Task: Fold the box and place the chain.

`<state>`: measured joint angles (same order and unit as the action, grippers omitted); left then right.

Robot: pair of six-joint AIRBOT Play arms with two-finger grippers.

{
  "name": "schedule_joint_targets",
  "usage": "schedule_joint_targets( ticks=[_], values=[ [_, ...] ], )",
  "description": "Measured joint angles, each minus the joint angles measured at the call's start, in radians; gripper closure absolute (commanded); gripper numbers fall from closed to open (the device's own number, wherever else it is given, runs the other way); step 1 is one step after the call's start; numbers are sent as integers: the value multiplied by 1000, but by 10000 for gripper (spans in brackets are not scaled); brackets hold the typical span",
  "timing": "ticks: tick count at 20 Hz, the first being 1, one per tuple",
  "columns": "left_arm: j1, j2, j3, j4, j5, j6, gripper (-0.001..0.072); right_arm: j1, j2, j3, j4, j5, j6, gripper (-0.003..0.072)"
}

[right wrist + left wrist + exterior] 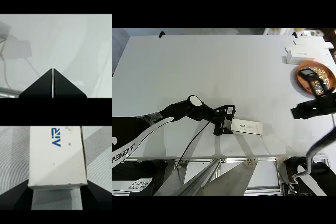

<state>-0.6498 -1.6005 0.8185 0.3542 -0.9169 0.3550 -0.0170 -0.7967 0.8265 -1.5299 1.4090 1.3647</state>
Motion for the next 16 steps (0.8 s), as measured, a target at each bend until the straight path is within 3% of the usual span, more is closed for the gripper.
schedule_joint_targets(
  ticks=[5,6,11,16],
  values=[
    [0,0,0,-1,0,0,528,-245,1,-3,32,11,-9,674],
    [0,0,0,-2,0,0,700,-262,1,-6,49,5,-10,674],
    [3,47,0,2,5,-3,707,-304,-2,-16,132,-32,-11,674],
    [64,254,0,-1,16,-55,707,-311,-2,-18,159,-55,-14,674]
  ],
)
